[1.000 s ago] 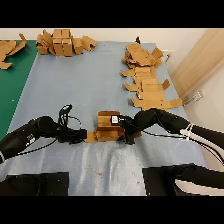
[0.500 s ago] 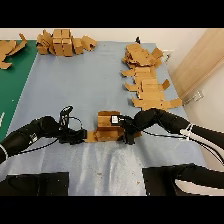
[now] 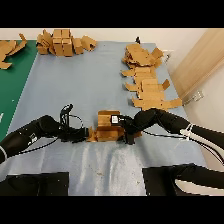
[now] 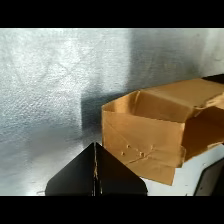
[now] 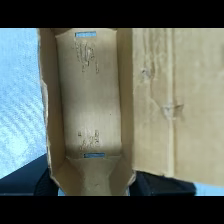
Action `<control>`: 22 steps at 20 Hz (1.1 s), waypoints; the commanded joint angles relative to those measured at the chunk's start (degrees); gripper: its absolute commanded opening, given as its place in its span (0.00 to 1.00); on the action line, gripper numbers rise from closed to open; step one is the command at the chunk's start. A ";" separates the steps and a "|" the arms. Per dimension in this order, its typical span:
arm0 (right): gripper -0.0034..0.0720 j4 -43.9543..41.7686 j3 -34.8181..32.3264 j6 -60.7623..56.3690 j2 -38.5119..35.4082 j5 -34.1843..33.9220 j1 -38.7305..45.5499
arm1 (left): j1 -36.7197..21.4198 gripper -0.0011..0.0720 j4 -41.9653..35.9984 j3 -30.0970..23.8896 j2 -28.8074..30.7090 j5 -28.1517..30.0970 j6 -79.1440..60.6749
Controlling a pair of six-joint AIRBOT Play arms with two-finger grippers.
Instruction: Fold the box.
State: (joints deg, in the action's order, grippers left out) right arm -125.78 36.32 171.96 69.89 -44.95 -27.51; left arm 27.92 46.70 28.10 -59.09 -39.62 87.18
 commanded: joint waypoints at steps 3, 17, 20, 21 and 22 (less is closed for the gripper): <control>0.70 0.00 0.02 0.00 0.04 0.00 0.00 | 3.61 0.03 -1.92 0.44 1.44 0.79 -1.09; 0.70 -0.02 0.02 0.00 0.04 -0.35 0.00 | 8.07 0.03 8.02 6.97 -0.44 0.63 14.88; 0.70 -0.02 0.02 0.00 0.04 -0.39 0.00 | 6.10 0.03 9.33 6.97 -0.44 -2.78 14.86; 0.70 -0.02 0.02 0.00 0.04 -0.37 0.00 | 5.62 0.03 9.73 6.97 -0.44 -2.34 14.82; 0.70 0.00 0.02 0.00 0.04 -0.37 0.00 | 5.53 0.03 9.84 6.97 -0.44 -1.64 14.78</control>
State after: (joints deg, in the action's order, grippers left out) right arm -125.78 36.32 171.98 69.91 -45.30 -27.51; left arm 34.52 55.29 34.94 -59.53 -40.25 101.36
